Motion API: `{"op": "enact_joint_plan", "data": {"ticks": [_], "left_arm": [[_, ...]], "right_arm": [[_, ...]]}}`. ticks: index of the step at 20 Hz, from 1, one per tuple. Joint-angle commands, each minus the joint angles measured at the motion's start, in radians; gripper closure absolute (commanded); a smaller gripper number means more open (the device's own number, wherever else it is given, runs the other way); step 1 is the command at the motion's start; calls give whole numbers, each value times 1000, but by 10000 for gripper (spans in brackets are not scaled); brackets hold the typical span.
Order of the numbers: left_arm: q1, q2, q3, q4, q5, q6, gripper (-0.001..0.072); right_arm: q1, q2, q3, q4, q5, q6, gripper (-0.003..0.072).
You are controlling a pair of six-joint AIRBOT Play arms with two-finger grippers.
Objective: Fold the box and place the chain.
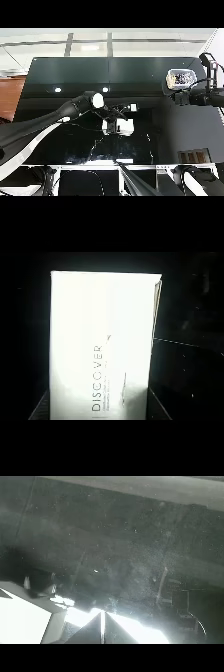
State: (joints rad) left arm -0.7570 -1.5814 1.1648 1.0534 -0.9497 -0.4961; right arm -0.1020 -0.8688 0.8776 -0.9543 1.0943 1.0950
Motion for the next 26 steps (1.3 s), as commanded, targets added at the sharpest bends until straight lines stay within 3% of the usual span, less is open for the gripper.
{"op": "enact_joint_plan", "data": {"ticks": [1, 3, 6, 7, 11, 13, 18, 23, 26], "left_arm": [[-11, 32, 47, 188, 7, -216, 397], [61, 108, 101, 265, -61, -274, 397], [309, 227, 159, 403, -90, -431, 398], [416, 250, 167, 404, -68, -445, 398], [845, 250, 170, 325, 205, -534, 398], [990, 174, 238, 209, 207, -495, 398], [1098, -134, 501, 203, 84, -491, 398], [1097, -371, 623, 214, 90, -500, 398], [1096, -422, 658, 222, 91, -582, 363]], "right_arm": [[0, 0, 0, 0, 0, 0, 665], [0, 0, 0, 0, 0, 0, 665], [0, -1, 0, 0, -6, 1, 665], [0, -2, 0, 0, -9, 1, 665], [0, -3, 0, 3, -19, 12, 665], [0, -3, 0, 2, -23, 11, 665], [0, -3, 0, 4, -37, 12, 665], [0, -3, 0, 7, -28, 4, 665], [0, -3, 0, 8, -27, 4, 665]]}}
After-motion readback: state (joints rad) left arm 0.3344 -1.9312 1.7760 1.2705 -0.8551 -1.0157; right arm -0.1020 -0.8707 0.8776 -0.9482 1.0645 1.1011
